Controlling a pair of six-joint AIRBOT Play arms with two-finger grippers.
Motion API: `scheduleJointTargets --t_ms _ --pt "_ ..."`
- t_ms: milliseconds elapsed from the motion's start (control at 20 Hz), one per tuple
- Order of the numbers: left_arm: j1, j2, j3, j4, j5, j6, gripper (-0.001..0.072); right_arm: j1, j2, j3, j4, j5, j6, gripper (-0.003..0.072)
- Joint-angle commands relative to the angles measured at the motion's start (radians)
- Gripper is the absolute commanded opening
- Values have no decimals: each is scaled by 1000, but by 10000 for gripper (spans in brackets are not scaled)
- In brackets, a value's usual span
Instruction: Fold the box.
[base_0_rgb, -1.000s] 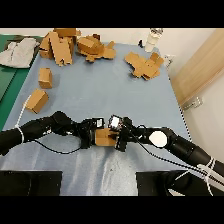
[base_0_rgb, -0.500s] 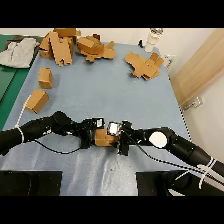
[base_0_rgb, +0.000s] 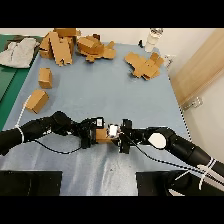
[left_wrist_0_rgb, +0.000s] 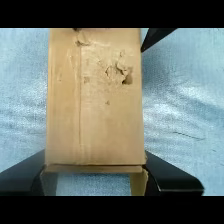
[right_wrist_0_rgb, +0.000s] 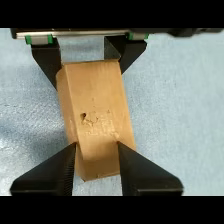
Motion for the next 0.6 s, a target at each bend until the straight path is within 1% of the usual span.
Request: scheduleJointTargets --t_ms 0,50,200,250,300,350,500,550 --pt "0 1 0 3 -7 2 286 27 1 0 -8 18 0 343" --pt "0 1 0 3 -7 2 286 51 1 0 -9 18 0 285" --pt "0 1 0 3 -7 2 285 122 1 0 -19 12 0 264" --pt "0 1 0 3 -7 2 286 136 1 0 -26 13 8 210" --pt "0 1 0 3 -7 2 286 148 1 1 -45 11 34 177" --pt "0 1 0 3 -8 2 286 156 1 0 -69 11 58 160" --pt "0 1 0 3 -7 2 286 157 1 0 -162 12 90 163" --pt "0 1 0 3 -8 2 285 157 1 1 -182 11 89 184"
